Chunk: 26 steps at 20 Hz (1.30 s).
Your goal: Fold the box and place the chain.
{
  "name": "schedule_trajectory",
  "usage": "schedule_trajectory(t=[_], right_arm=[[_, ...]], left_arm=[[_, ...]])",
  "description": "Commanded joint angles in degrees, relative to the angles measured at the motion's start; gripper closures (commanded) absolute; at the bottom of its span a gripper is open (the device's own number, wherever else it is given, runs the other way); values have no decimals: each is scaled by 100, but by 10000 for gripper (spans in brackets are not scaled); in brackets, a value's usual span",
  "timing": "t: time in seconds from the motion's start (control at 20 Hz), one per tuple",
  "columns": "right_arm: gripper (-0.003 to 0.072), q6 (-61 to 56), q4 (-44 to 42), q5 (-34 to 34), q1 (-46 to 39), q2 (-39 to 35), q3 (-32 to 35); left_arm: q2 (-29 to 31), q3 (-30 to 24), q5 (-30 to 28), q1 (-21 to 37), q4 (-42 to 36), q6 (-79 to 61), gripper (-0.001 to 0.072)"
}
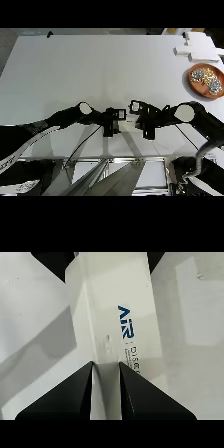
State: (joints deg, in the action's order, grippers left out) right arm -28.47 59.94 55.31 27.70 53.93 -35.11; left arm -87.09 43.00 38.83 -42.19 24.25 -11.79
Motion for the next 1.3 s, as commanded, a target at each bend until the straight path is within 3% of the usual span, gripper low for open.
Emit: schedule_trajectory(t=[0.0, 0.25, 0.35, 0.45, 0.65, 1.0, 1.1, 1.25], right_arm=[[535, -22, 175, -186, 20, -127, 2], [537, -24, 168, -221, 20, -214, 2], [610, -22, 168, -229, 20, -214, 4], [604, -22, 170, -227, 20, -214, 9], [510, -17, 103, -227, 20, -214, 184], [467, -15, -63, -81, 20, -216, 313], [349, -15, -243, -83, 20, -247, 308], [349, 35, -791, -87, 20, -385, 308]], left_arm=[[2, -2, -2, -2, 20, -22, 499], [2, -2, -2, -2, 20, -24, 499], [2, -2, -2, -2, 20, -24, 499], [4, -2, -2, -2, 20, -22, 499], [2, -2, -2, -2, 20, -24, 499], [2, -2, -2, -2, 20, -22, 499], [2, -2, -2, -2, 20, -22, 499], [2, -2, -2, -2, 20, -22, 499]])
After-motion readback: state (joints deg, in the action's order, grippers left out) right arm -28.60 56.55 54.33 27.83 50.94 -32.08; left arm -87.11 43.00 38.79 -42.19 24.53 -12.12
